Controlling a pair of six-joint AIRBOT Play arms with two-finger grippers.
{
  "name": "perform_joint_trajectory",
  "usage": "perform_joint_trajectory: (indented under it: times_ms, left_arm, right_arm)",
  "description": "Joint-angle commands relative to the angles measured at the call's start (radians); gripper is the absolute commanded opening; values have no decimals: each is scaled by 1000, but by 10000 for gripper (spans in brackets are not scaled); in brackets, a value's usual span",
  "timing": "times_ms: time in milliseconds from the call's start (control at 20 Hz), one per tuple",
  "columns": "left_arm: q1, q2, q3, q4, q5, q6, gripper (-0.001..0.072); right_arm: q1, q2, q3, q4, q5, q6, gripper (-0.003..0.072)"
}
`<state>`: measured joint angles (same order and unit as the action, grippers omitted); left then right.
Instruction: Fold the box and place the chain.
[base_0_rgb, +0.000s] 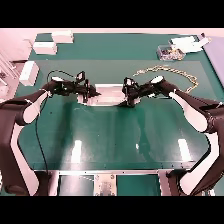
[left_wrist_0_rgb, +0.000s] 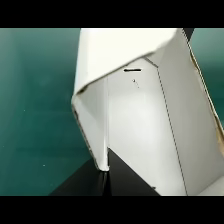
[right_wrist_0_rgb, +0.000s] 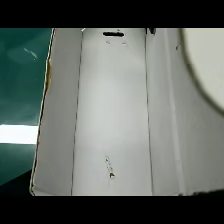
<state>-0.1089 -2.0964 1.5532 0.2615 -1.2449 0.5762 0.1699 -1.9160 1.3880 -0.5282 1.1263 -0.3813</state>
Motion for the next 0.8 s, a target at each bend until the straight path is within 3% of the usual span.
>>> perform_joint_trajectory:
  times_ms: [0, 750]
  left_arm:
    - [1, 1, 1, 0, 0, 1, 21]
    - [1, 1, 1, 0, 6, 1, 21]
  right_arm:
    - [3, -6, 3, 23, 2, -5, 703]
    - [-27, -14, 3, 40, 19, -5, 703]
